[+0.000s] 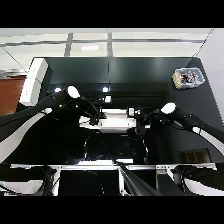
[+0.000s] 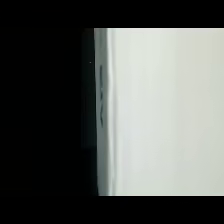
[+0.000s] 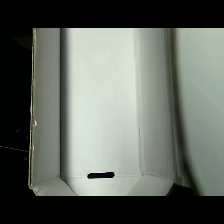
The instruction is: Fold the box and place the chain.
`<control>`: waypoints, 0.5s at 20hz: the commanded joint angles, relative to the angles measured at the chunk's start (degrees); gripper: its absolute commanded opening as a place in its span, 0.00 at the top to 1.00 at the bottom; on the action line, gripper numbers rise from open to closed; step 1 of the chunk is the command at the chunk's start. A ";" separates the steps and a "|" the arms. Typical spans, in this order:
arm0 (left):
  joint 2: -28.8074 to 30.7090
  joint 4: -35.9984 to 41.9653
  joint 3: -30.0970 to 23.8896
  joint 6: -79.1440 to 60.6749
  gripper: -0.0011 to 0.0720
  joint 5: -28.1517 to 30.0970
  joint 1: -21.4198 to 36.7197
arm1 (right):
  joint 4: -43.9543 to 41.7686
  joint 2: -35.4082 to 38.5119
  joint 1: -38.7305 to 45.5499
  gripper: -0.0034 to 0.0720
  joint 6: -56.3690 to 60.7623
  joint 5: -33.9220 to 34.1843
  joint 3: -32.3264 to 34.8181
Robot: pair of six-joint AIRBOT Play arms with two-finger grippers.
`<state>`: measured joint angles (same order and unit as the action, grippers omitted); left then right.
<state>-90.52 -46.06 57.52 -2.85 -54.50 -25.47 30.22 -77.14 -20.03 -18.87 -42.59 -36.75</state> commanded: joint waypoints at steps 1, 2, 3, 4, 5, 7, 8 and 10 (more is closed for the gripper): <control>-0.02 0.04 0.07 0.00 0.95 0.04 0.00 | 1.81 -0.15 -0.09 0.02 1.79 0.85 -0.09; -0.02 0.02 0.07 0.00 0.95 0.04 0.00 | 1.81 -0.17 -0.09 0.02 1.81 0.90 -0.09; -0.02 0.02 0.07 0.00 0.95 0.04 -0.02 | 1.81 -0.20 -0.09 0.02 1.92 0.98 -0.09; -0.02 0.02 0.07 0.00 0.95 0.04 -0.02 | 1.84 -0.22 -0.09 0.02 2.16 1.14 -0.15; -0.02 0.02 0.07 0.00 0.95 0.04 0.00 | 1.81 -0.28 -0.09 0.02 2.47 1.33 -0.22; -0.02 0.04 0.07 0.00 0.95 0.07 0.00 | 1.81 -0.33 -0.31 0.02 2.95 1.79 -0.26; -0.02 0.02 0.07 0.00 0.95 0.07 0.00 | 2.54 -0.37 -0.63 0.02 3.43 2.19 -0.26; -0.02 0.04 0.07 0.00 0.95 0.07 0.00 | 4.00 -0.48 -1.44 0.02 4.02 2.67 -0.26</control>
